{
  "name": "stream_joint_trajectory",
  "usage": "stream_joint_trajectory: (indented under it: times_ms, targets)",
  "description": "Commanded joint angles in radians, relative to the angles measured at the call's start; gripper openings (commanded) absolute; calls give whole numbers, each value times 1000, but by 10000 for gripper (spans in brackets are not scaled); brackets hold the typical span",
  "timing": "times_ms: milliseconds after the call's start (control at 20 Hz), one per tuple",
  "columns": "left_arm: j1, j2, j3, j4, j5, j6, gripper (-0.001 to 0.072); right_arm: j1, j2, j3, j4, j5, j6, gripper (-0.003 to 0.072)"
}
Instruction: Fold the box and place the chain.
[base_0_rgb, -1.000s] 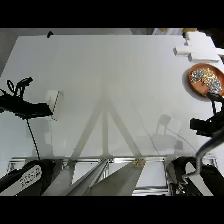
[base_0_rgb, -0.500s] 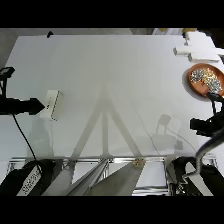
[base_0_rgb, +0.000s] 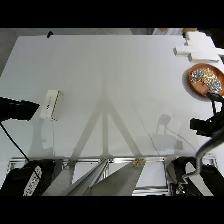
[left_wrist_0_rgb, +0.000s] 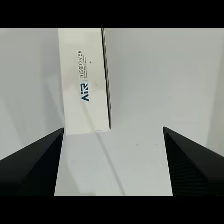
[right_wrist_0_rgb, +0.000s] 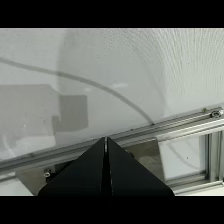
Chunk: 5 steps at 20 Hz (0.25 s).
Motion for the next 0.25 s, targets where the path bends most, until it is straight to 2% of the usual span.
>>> stream_joint_trajectory:
  times_ms: [0,200]
  targets:
    - [-17,16,1,14,4,0,692,-1,0,0,0,0,0,17]
    - [-17,13,1,16,18,-1,692,-1,0,0,0,0,0,17]
